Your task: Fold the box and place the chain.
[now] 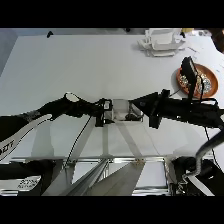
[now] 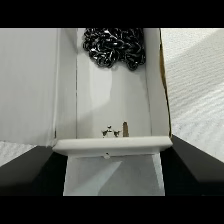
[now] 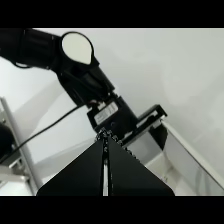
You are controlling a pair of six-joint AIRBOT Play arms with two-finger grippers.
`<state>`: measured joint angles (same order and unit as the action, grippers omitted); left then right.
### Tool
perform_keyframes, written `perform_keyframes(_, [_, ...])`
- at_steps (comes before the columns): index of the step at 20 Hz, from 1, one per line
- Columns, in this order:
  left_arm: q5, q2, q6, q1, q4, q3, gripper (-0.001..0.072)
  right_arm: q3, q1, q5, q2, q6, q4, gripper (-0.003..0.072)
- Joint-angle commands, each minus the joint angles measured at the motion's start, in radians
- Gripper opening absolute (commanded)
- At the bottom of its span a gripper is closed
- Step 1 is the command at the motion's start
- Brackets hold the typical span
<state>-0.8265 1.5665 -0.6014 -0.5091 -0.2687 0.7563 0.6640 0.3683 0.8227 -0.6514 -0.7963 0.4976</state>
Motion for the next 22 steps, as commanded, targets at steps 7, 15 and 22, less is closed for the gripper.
perform_keyframes(7, [0.000,0.000,0.000,0.000,0.000,0.000,0.0138,0.000,0.021,-0.079,-0.051,0.083,-0.102,0.0010])
perform_keyframes(15, [0.000,0.000,0.000,0.000,0.000,0.000,0.0138,-0.066,0.021,-0.068,-0.165,-0.138,0.241,0.0011])
perform_keyframes(22, [0.000,0.000,0.000,0.000,0.000,0.000,0.0138,-0.101,0.021,-0.042,-0.338,-0.138,0.310,0.0012])
